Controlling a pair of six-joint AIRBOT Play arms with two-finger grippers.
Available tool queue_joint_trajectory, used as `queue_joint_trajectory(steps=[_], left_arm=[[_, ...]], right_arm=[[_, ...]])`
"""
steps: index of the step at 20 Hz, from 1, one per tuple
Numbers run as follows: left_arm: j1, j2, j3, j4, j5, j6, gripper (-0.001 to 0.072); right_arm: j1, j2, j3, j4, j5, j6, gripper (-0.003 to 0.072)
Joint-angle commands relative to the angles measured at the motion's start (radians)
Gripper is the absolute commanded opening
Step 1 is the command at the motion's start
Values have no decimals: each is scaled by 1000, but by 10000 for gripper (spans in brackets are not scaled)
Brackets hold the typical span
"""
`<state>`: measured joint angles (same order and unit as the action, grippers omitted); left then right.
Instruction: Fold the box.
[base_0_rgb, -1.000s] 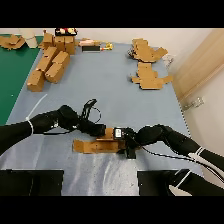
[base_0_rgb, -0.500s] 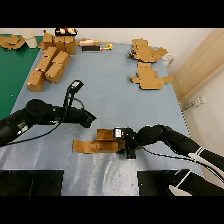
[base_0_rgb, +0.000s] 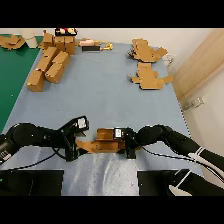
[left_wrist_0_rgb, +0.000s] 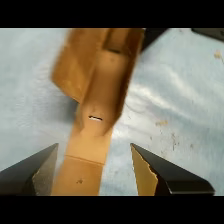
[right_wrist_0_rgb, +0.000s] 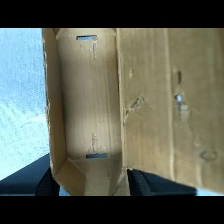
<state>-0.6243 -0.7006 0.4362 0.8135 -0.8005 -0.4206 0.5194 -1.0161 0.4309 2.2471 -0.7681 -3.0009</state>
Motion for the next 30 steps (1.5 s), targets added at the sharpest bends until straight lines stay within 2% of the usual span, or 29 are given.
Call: queue_joint_trajectory(steps=[1, 6, 14, 15, 16, 17, 24, 25, 26, 30], left_arm=[[-81, -69, -8, 52, 24, 64, 692], [-99, -200, 23, 19, 114, 118, 692], [-100, -241, 37, -18, 120, 117, 690], [-99, -241, 37, -18, 120, 118, 613], [-100, -242, 37, -18, 121, 119, 474], [-100, -247, 37, -18, 121, 133, 447], [-100, -277, 39, -33, 172, 170, 442], [-106, -277, 39, -28, 172, 171, 307], [-111, -277, 39, -32, 173, 172, 282], [-145, -278, 38, -32, 192, 174, 280]], right_arm=[[0, 0, 0, 0, 0, 0, 446], [0, 0, 0, 0, 0, 0, 446], [0, 0, 0, 0, 0, 0, 445], [0, 0, 0, 0, 0, 0, 446], [0, 0, 0, 0, 0, 0, 445], [0, 0, 0, 0, 0, 0, 446], [0, 0, 0, 0, 0, 0, 446], [0, 0, 0, 0, 0, 0, 446], [0, 0, 0, 0, 0, 0, 446], [0, 0, 0, 0, 0, 0, 446]])
